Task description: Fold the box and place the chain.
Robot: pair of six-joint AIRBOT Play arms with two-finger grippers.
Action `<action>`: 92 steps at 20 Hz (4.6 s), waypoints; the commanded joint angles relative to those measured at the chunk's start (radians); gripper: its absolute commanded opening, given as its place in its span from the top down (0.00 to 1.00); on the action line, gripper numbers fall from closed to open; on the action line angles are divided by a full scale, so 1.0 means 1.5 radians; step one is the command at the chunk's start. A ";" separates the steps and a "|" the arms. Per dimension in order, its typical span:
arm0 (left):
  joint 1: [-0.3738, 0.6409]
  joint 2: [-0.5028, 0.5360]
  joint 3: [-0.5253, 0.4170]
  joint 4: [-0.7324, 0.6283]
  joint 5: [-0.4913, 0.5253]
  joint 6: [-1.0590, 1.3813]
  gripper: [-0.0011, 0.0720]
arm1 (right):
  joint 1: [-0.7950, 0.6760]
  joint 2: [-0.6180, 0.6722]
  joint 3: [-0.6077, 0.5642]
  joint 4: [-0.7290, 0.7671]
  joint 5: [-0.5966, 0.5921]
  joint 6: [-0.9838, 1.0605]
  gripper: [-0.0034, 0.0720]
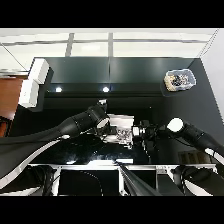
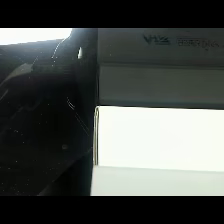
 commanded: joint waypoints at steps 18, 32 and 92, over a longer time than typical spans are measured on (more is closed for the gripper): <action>0.000 -0.001 -0.001 0.000 0.001 0.000 0.95 | -0.001 0.223 0.286 -0.119 0.416 0.660 0.93; 0.000 -0.001 -0.001 -0.001 0.001 0.000 0.95 | 0.002 0.181 0.266 -0.009 0.226 0.744 0.93; 0.314 0.125 -0.301 -0.665 0.183 1.720 0.01 | -0.296 0.223 0.253 -0.059 0.283 0.805 0.44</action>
